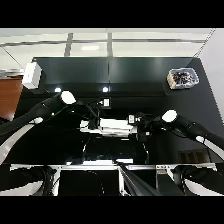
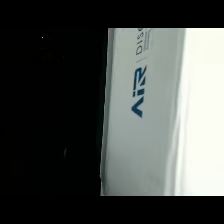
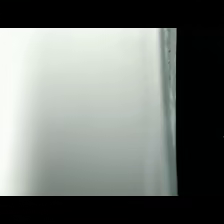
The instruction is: Fold the box and place the chain.
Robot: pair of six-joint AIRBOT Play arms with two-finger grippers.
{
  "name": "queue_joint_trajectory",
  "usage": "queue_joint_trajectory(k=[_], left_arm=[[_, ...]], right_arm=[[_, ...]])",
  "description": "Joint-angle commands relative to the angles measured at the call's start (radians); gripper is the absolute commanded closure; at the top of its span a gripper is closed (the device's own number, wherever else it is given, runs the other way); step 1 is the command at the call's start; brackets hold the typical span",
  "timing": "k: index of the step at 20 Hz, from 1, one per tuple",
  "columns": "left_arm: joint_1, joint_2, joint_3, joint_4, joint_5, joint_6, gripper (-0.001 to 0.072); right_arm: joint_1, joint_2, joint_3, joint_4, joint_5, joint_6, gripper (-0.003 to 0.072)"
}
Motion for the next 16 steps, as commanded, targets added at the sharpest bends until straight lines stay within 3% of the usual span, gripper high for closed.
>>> queue_joint_trajectory(k=[1,5,8,9,10,11,12,13,16], left_arm=[[0.001,0.084,0.001,0.158,-0.019,-0.079,0.0210],[0.001,0.200,0.001,0.360,-0.116,-0.334,0.0210],[0.001,0.237,0.001,0.399,-0.199,-0.502,0.0227],[-0.001,0.237,0.001,0.392,-0.245,-0.528,0.0298],[0.000,0.237,0.001,0.375,-0.294,-0.532,0.0460],[0.001,0.237,0.001,0.350,-0.332,-0.528,0.0690],[0.001,0.235,0.001,0.336,-0.345,-0.523,0.0682],[0.001,0.234,-0.002,0.296,-0.356,-0.524,0.0683],[-0.014,0.233,-0.060,0.080,-0.337,-0.520,0.0684]], right_arm=[[0.001,0.000,0.000,-0.010,0.024,-0.014,0.0219],[0.001,0.000,0.000,-0.017,0.033,-0.018,0.0219],[0.001,0.000,0.000,-0.017,0.033,-0.018,0.0220],[0.001,0.000,0.000,-0.018,0.033,-0.018,0.0221],[0.001,0.000,0.000,-0.017,0.033,-0.018,0.0221],[0.001,0.000,0.000,-0.017,0.033,-0.018,0.0281],[0.001,0.000,0.000,-0.017,0.033,-0.018,0.0403],[0.001,0.000,0.000,-0.017,0.033,-0.018,0.0461],[0.001,0.000,0.000,-0.017,0.032,-0.018,0.0462]])
